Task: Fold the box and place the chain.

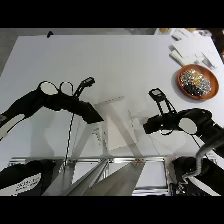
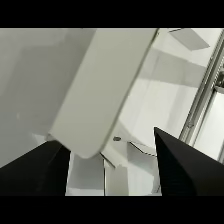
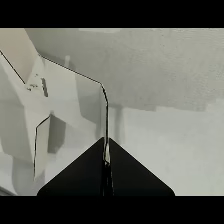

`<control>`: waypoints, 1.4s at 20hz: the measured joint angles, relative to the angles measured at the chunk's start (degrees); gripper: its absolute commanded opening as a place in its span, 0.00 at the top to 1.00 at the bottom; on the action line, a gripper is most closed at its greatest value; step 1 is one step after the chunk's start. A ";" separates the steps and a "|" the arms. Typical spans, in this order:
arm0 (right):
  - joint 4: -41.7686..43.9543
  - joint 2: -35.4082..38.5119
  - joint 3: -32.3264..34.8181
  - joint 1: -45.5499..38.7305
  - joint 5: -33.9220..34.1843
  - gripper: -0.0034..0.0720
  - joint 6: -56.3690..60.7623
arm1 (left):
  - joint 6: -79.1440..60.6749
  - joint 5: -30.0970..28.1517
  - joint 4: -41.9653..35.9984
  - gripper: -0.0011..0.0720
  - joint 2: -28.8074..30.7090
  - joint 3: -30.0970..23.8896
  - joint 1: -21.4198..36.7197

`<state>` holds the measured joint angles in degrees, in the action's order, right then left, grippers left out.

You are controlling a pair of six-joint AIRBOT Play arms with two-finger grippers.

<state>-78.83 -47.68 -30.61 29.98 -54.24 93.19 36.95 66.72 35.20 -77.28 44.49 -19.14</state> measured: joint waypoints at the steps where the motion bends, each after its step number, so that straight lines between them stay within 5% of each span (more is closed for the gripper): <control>1: 0.02 0.00 -0.02 0.00 0.02 0.93 0.00 | -0.57 0.13 -0.70 0.22 -1.22 -0.09 0.04; 6: 0.20 0.00 0.00 0.00 0.04 0.93 0.02 | -5.81 0.46 -6.49 0.24 -6.60 -0.31 -1.07; 8: 0.20 0.00 -0.02 0.00 0.04 0.93 0.02 | -7.91 0.46 -7.69 0.51 -8.04 -0.31 -1.88; 13: 0.24 0.00 0.00 0.00 0.02 0.93 0.02 | -12.55 -0.37 -8.66 0.95 -9.64 -0.31 -2.40; 16: 0.76 0.00 0.00 0.00 0.28 0.93 0.04 | -15.63 -0.22 -8.96 0.98 -9.86 -0.33 -1.90; 17: 0.94 0.00 0.00 0.00 0.35 0.86 0.02 | -16.92 -0.50 -8.94 0.98 -9.88 -0.31 -1.81; 19: 1.68 0.02 0.00 0.00 -0.22 0.54 0.02 | -19.91 -1.36 -8.52 0.98 -9.79 -0.31 -1.79; 20: 2.32 0.07 -0.07 0.00 -0.02 0.49 0.02 | -21.62 -1.14 -8.55 0.98 -9.31 -0.22 -1.90; 28: -2.34 3.82 -5.51 0.00 -4.15 0.48 -0.72 | -29.46 -2.82 3.61 0.98 -3.82 5.05 -8.07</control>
<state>-81.17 -43.86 -36.12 29.98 -58.39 92.47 7.49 63.90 38.81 -81.10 49.54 -27.20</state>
